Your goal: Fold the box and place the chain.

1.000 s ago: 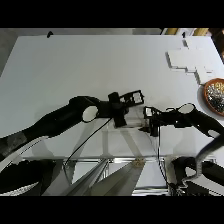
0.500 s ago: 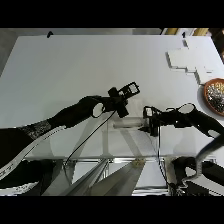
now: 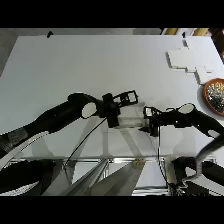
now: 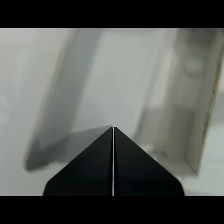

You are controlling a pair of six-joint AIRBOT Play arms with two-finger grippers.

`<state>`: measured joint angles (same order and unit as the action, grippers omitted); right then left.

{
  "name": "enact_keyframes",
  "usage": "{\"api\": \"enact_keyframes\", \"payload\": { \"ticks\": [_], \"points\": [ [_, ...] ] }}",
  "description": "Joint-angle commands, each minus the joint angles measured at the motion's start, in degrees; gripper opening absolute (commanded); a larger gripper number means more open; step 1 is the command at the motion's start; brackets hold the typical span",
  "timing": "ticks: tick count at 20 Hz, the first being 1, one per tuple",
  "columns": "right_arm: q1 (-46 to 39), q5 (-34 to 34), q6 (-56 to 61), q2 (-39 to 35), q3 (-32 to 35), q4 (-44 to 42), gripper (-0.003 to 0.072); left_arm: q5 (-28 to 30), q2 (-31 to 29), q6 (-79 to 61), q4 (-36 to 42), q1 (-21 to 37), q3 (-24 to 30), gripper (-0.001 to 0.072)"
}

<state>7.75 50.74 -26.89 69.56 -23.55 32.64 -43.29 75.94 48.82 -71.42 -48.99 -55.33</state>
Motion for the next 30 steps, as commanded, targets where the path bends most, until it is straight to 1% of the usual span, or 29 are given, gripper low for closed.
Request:
{"api": "enact_keyframes", "payload": {
  "ticks": [1, 3, 5, 11, 14, 16, 17, 20, 21, 23, 24, 27, 30],
  "points": [
    [0.00, 0.07, 0.00, -0.02, 0.00, -0.11, 0.0401, -7.74, -1.36, 2.01, -3.15, 0.22, 2.34, 0.0007],
    [0.00, 0.07, 0.02, -0.02, 0.00, -0.11, 0.0401, -4.55, -1.36, 2.01, -2.78, 0.22, 4.70, 0.0007],
    [0.00, 0.04, 0.02, -0.02, 0.00, -0.09, 0.0401, -4.24, -1.25, 2.01, -2.82, 0.46, 5.73, 0.0007],
    [0.00, 0.07, 0.00, -0.02, 0.00, -0.11, 0.0401, -11.58, -1.18, 1.73, -2.99, 3.02, 5.90, 0.0007],
    [0.00, 0.07, 0.02, -0.02, 0.00, -0.09, 0.0401, -12.39, -1.14, -3.80, -2.71, 4.48, 5.92, 0.0016],
    [0.00, 0.07, 0.02, -0.02, 0.00, -0.11, 0.0401, -11.04, -1.11, -9.81, -2.16, 5.29, 5.92, 0.0193],
    [0.00, 0.07, 0.02, -0.02, 0.00, -0.11, 0.0401, -9.97, -1.11, -12.61, -0.81, 5.66, 5.92, 0.0217],
    [0.00, 0.07, 0.02, -0.02, 0.00, -0.11, 0.0401, -7.43, -0.39, -24.50, 6.95, 5.86, 5.97, 0.0223],
    [0.00, 0.07, 0.00, -0.02, 0.00, -0.09, 0.0401, -5.90, 0.37, -30.08, 10.60, 5.86, 6.34, 0.0223],
    [0.00, 0.07, 0.02, -0.02, 0.00, -0.09, 0.0401, -2.32, 1.64, -38.29, 14.62, 5.68, 7.34, 0.0223],
    [0.00, 0.04, 0.00, -0.02, 0.00, -0.11, 0.0401, -1.07, 2.10, -38.29, 15.23, 5.68, 7.58, 0.0223],
    [0.00, 0.07, 0.00, -0.02, 0.00, -0.11, 0.0401, -1.60, 2.62, -38.05, 15.23, 5.86, 7.58, 0.0204],
    [0.00, 0.07, 0.00, -0.02, 0.00, -0.09, 0.0401, -2.38, 2.82, -35.43, 15.30, 5.81, 7.58, 0.0204]
  ]
}}
